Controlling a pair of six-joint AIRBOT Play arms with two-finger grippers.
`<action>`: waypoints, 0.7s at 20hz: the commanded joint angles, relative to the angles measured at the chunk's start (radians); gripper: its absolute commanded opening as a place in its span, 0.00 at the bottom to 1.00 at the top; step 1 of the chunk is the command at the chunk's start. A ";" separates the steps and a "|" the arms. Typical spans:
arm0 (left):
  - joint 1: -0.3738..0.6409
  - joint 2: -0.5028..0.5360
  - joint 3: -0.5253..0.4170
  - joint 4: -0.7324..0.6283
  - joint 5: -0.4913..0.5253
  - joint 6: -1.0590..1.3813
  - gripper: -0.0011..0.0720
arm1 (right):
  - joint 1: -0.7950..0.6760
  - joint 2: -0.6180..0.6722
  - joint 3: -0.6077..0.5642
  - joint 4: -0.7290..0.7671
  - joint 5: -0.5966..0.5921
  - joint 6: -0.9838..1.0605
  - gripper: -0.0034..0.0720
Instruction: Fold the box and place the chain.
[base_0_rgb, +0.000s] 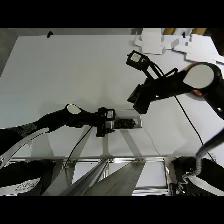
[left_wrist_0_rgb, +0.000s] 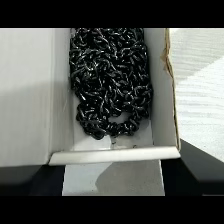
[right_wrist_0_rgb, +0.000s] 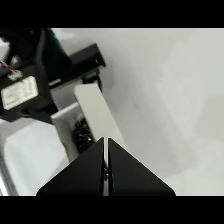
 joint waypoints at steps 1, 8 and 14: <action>0.000 0.001 0.000 0.000 0.000 0.000 0.30 | -0.018 -0.125 0.022 -0.016 0.031 -0.101 0.06; 0.000 0.001 0.000 0.000 0.000 0.000 0.30 | -0.012 -0.206 -0.054 0.017 0.087 -0.228 0.28; 0.000 0.001 0.000 0.000 0.000 0.000 0.30 | 0.053 -0.116 -0.193 0.069 0.031 -0.425 0.44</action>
